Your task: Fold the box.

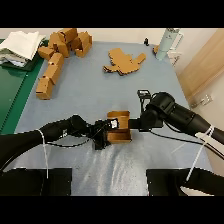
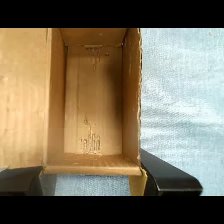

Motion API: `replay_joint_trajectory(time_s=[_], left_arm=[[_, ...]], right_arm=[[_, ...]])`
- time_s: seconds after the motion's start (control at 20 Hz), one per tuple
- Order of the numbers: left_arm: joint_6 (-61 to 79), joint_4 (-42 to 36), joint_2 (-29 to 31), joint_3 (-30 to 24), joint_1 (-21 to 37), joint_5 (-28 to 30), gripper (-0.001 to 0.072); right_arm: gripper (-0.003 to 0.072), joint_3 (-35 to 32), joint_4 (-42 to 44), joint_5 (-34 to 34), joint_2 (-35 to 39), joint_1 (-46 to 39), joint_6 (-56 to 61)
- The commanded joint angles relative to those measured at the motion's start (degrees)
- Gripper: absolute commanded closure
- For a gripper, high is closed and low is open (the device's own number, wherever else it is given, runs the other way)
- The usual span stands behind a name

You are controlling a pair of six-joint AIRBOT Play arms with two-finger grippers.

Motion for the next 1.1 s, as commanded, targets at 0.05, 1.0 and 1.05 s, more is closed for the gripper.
replay_joint_trajectory(time_s=[0.05,1.0,1.05], left_arm=[[0.00,0.00,-0.02,0.07,0.00,0.00,0.0175],[0.02,0.00,-0.02,0.07,0.00,0.00,0.0175],[0.00,0.00,-0.02,0.07,0.00,0.00,0.0175]], right_arm=[[0.0687,0.00,12.39,11.19,-5.70,-19.50,-21.75],[0.0687,-5.66,66.64,1.75,-11.82,-24.72,-82.31],[0.0687,-8.81,65.53,4.11,-8.41,-23.37,-83.97]])
